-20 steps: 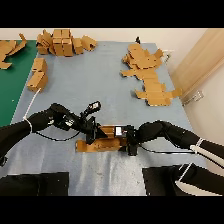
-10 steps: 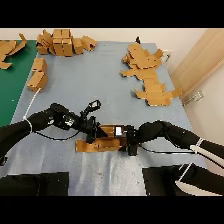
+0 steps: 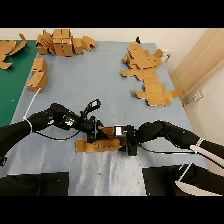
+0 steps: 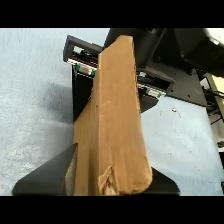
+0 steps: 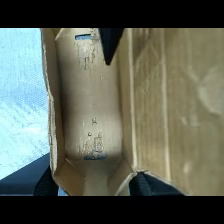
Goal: Fold the box.
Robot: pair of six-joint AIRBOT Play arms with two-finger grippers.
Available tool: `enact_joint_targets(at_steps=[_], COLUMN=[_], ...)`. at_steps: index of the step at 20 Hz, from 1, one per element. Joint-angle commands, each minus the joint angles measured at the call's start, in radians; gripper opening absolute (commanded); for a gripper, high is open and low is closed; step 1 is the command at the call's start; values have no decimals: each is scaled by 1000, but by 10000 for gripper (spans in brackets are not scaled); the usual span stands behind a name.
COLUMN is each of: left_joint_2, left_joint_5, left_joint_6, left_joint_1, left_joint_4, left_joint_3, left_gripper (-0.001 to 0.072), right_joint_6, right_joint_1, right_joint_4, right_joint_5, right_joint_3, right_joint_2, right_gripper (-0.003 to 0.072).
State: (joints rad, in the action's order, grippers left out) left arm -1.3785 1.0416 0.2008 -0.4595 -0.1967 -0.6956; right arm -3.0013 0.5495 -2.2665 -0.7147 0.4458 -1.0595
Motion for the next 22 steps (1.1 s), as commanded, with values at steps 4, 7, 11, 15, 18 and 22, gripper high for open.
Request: enact_joint_targets(at_steps=[4,7,11,15,18,22], left_joint_2=[66,151,311,394,393,365], left_joint_5=[-43,-39,-18,200,254,-126], left_joint_6=[-95,-263,-601,-1006,-1245,-1246], left_joint_1=[26,70,79,79,24,-134], left_joint_4=[-84,-246,-626,-811,-576,-298], left_joint_3=[-3,-4,-3,-3,20,21], left_gripper=[542,542,504,12,12,12], right_joint_6=[0,0,0,0,0,0], right_joint_1=[1,1,1,1,1,1], right_joint_4=[0,0,0,0,0,0], right_joint_5=[0,0,-1,-1,-1,0], right_joint_3=[-1,-1,-1,-1,-1,0], right_joint_2=[0,0,0,0,0,0], right_gripper=[498,498,498,498,498,498])
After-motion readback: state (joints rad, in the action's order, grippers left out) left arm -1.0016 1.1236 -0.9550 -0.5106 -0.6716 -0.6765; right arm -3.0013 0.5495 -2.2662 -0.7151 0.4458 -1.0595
